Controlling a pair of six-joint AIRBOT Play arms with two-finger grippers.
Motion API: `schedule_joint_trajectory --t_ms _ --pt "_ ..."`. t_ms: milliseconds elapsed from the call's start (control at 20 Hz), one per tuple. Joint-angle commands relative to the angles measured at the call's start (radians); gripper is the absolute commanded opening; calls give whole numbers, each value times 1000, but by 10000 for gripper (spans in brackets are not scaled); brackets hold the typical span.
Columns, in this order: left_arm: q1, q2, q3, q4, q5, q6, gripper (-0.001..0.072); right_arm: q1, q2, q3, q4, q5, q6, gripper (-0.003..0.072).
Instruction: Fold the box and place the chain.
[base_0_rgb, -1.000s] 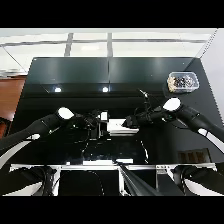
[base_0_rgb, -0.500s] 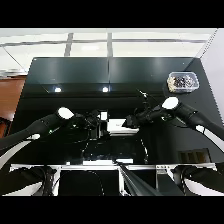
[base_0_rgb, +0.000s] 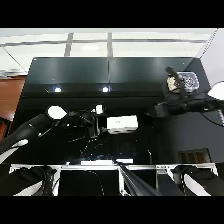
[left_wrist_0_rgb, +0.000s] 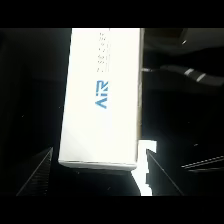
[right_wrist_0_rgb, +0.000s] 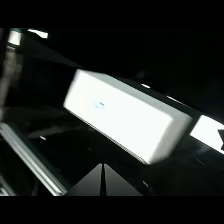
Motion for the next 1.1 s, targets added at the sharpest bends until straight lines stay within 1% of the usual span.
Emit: schedule_joint_trajectory --t_ms 0,50,100,200,250,300,350,400,500,650,900,1050 --pt "-16 84 27 48 -38 -138 720 -107 114 5 -272 71 46 16" --pt "-35 71 57 48 -33 -183 719 -124 119 4 -325 64 61 16" --pt "-55 41 94 48 -29 -221 719 -141 119 -1 -344 46 69 16" --pt "-101 -66 192 49 -23 -288 719 -161 119 -29 -328 -24 69 16" --pt "-125 -127 246 60 -2 -307 719 -161 119 -45 -328 -57 69 16" --pt "-149 -187 304 72 40 -363 719 -160 119 -64 -328 -85 69 16" --pt "-165 -236 354 91 56 -423 719 -160 119 -79 -328 -98 69 16" --pt "-178 -279 401 129 51 -493 719 -161 119 -93 -328 -101 69 16" --pt "-195 -344 465 220 -10 -578 719 -160 119 -117 -328 -102 68 16" --pt "-197 -397 510 238 -108 -591 719 -160 119 -151 -328 -126 69 16" --pt "-196 -403 512 272 -142 -605 719 -160 119 -162 -328 -135 69 16" --pt "-197 -403 512 291 -190 -605 718 -160 119 -162 -328 -135 69 16"
